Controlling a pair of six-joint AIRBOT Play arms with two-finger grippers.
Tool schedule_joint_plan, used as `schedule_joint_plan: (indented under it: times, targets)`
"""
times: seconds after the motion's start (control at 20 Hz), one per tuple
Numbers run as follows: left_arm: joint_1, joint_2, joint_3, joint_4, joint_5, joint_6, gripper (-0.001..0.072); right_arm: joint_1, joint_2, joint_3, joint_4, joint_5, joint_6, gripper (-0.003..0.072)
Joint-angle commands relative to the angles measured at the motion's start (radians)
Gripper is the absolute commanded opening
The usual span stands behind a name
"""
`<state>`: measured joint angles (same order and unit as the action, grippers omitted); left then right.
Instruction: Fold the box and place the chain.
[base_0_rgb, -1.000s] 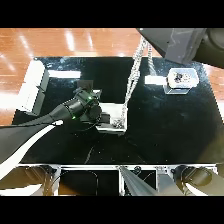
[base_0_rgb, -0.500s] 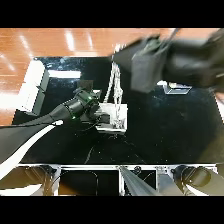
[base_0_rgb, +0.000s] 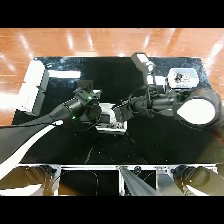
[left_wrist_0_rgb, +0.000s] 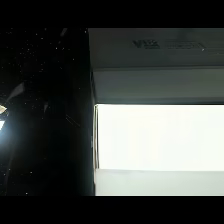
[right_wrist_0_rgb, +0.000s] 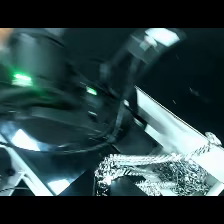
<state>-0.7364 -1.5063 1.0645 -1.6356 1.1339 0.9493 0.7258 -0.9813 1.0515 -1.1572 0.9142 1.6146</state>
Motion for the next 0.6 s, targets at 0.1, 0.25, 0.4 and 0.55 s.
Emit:
schedule_joint_plan:
  times: [0.1, 0.25, 0.4, 0.55]
  targets:
    - [0.0, 0.0, 0.0, 0.0, 0.0, 0.0, 0.0023, 0.001, -0.06, -0.046, -0.008, -0.026, 0.001, 0.0019]
    - [0.0, 0.0, 0.0, -0.001, 0.0, 0.0, 0.0023, 0.002, -0.09, -0.049, -0.006, -0.021, 0.001, 0.0019]
    - [0.0, 0.0, 0.0, -0.001, 0.0, 0.0, 0.0023, 0.001, -0.129, -0.061, -0.031, -0.017, 0.002, 0.0019]
    - [0.0, 0.0, 0.0, -0.001, 0.0, 0.0, 0.0023, 0.002, -0.177, -0.074, -0.029, 0.012, 0.002, 0.002]
